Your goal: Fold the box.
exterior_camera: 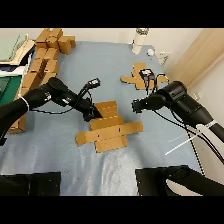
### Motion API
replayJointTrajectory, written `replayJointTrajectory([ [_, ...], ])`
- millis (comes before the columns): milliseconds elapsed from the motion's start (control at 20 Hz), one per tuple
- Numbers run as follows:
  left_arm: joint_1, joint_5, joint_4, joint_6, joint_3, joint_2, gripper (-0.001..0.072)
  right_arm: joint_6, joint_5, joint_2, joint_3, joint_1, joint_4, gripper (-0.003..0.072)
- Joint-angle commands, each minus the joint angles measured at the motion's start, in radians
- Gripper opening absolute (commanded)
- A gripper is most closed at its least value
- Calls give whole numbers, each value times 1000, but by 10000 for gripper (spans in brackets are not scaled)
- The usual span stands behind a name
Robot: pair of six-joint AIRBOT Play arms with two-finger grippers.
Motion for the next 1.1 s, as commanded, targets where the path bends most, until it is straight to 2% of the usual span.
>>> replayJointTrajectory([
  [0, -41, 66, 4, 67, -3, 3, 10, 27, -41, -1, 14, -5, 92, 574],
  [100, -41, 59, 3, 67, -7, 7, 9, 27, -52, -1, 14, -5, 135, 455],
  [200, -40, 85, -1, 72, -27, 23, 9, 27, -61, -1, 14, -5, 155, 427],
  [250, -40, 98, -8, 101, -46, 37, 9, 27, -68, -1, 14, -5, 159, 355],
  [300, -41, 126, -20, 134, -74, 53, 9, 27, -68, -1, 14, -5, 171, 327],
  [400, -41, 181, -91, 214, -142, 88, 9, 23, -68, -1, 14, -5, 210, 212],
  [500, -41, 209, -151, 303, -201, 122, 9, 22, -68, -1, 14, -2, 235, 194],
  [550, -43, 216, -163, 334, -217, 139, 9, 13, -68, -1, 14, -2, 242, 44],
  [700, -60, 268, -92, 342, -221, 164, 10, -23, -73, -1, 11, -2, 304, 3],
  [800, -60, 272, -62, 316, -221, 163, 10, -36, -74, -1, -11, -2, 360, 4],
  [1050, -60, 332, 16, 246, -219, 163, 10, -37, -19, -1, -152, 0, 454, 4],
])
